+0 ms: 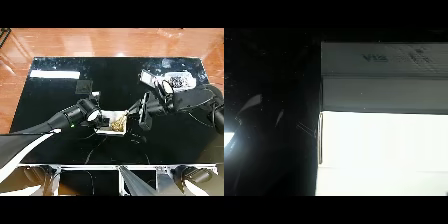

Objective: Fold the box and place the chain.

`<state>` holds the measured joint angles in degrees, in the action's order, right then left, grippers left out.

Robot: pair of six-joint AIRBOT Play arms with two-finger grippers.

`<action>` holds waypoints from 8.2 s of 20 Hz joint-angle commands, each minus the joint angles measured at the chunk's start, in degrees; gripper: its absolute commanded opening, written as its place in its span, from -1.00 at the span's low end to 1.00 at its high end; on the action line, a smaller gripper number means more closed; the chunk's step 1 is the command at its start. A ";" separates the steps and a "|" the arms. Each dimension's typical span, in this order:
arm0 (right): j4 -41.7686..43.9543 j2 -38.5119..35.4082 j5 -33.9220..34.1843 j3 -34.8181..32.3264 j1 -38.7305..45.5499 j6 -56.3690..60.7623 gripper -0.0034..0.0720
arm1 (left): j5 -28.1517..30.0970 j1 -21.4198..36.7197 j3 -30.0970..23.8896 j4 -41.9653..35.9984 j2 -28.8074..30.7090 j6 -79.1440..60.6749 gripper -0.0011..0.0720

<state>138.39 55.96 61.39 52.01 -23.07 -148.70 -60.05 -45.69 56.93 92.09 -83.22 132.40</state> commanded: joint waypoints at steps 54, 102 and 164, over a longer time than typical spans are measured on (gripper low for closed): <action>-15.74 21.11 -0.83 21.84 -1.11 46.38 0.99 | -1.79 41.62 -24.33 -30.32 39.98 -49.42 0.42; -29.97 31.67 14.82 27.74 -17.38 15.72 0.97 | -1.01 41.53 -24.22 -37.70 33.24 -54.47 0.42; -32.33 32.17 15.32 27.71 -20.26 17.16 -0.54 | -0.52 41.53 -24.22 -37.70 33.24 -54.47 0.42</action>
<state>105.91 87.92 76.75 79.70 -42.96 -131.55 -60.53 -4.21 32.67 54.37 -49.95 77.93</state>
